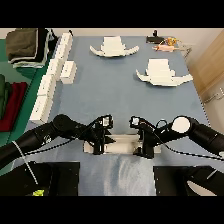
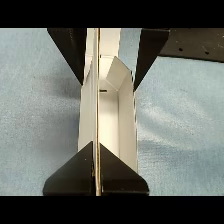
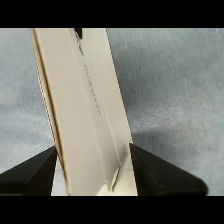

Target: Fold the box.

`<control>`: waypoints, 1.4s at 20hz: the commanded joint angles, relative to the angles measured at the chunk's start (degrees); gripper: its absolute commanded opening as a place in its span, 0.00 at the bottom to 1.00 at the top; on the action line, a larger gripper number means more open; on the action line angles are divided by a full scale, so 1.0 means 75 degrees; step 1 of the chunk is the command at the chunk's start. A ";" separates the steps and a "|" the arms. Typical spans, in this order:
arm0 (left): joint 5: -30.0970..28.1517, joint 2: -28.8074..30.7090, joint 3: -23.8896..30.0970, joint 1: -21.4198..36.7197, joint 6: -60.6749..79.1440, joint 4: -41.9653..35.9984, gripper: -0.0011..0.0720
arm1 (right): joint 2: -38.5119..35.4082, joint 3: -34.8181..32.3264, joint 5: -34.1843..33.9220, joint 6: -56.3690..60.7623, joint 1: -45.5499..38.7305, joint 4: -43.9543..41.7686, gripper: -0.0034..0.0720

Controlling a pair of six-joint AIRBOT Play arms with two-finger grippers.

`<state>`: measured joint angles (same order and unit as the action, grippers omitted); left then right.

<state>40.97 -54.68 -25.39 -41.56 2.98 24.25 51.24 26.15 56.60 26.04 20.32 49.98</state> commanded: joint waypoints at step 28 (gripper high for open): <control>-0.0003 0.0003 0.0003 -0.0003 0.0003 0.0000 0.04 | -0.0580 -0.0941 -0.1000 -0.2906 -0.0047 -0.0734 0.96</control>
<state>40.97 -54.68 -25.39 -41.56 3.01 24.23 48.42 22.24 53.71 9.30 19.99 46.89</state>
